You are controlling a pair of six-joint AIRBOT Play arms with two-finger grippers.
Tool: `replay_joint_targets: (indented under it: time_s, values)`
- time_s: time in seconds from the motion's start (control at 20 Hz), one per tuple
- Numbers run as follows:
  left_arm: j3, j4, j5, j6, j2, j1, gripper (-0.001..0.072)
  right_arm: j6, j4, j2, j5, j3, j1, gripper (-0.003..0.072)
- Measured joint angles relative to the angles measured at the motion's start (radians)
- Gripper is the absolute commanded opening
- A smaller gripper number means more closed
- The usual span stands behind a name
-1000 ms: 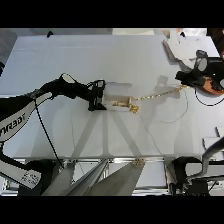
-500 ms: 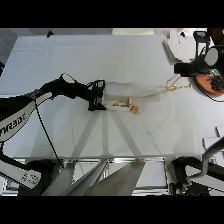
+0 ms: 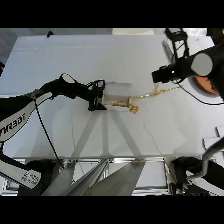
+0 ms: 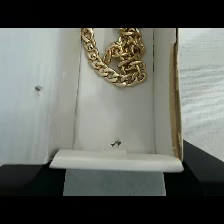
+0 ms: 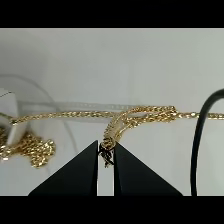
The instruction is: Fold the box and place the chain.
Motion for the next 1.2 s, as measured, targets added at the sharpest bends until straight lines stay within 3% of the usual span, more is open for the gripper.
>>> replay_joint_targets:
  time_s: [0.5, 0.95, 1.0, 1.05, 1.2]
  values:
    - [0.0, 0.0, 0.0, 0.0, 0.0, 0.0, 0.0412, -0.125, 0.174, -0.075, -0.175, 0.0, 0.279, 0.0011]
    - [0.0, 0.0, 0.0, 0.0, 0.0, 0.0, 0.0412, -0.167, 0.254, -0.288, -0.238, -0.002, 0.314, 0.0014]
    - [0.0, 0.0, 0.0, 0.0, 0.0, 0.0, 0.0412, -0.164, 0.256, -0.306, -0.239, -0.002, 0.313, 0.0037]
    - [0.0, 0.0, 0.0, 0.0, 0.0, 0.0, 0.0412, -0.165, 0.258, -0.319, -0.242, -0.003, 0.312, 0.0105]
    - [0.0, 0.0, 0.0, 0.0, 0.0, 0.0, 0.0412, -0.221, 0.276, -0.33, -0.241, -0.002, 0.309, 0.0141]
